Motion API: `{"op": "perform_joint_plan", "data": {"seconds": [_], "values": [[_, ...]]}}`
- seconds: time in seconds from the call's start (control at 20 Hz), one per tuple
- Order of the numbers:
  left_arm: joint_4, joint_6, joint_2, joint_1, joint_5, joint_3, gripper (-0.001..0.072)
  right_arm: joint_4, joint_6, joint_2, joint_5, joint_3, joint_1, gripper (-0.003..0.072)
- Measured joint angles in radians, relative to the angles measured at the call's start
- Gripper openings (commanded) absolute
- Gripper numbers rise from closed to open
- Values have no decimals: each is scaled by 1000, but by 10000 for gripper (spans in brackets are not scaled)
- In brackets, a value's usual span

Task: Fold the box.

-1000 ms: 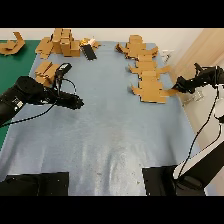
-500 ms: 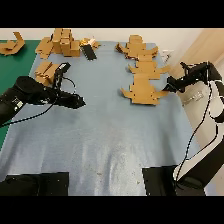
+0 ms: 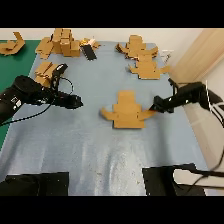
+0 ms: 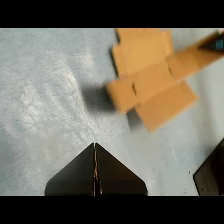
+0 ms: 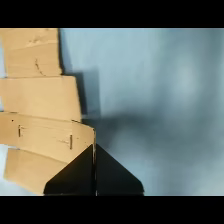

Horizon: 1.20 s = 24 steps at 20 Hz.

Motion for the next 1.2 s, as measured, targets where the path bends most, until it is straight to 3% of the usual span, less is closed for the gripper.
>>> {"op": "perform_joint_plan", "data": {"seconds": [0.2, 0.25, 0.3, 0.55, 0.65, 0.85, 1.2], "values": [[0, 0, -5, 2, -35, 0, 12, 19, 77, 227, 126, -255, 119, 39], [0, 0, -8, 3, -45, 0, 11, 20, 95, 260, 147, -287, 140, 152], [1, 0, -14, 3, -51, 0, 12, 19, 111, 283, 156, -312, 162, 208], [-3, 0, -67, 3, -83, 0, 15, 21, 146, 304, 175, -360, 209, 198], [-11, 5, -91, 3, -93, 0, 414, 21, 147, 287, 172, -365, 215, 10], [-38, 23, -142, 3, -111, 16, 417, 72, 52, 261, 177, -360, 221, 7], [-130, 75, -312, 58, -230, 129, 418, 351, -306, 269, 166, -451, 290, 6]]}}
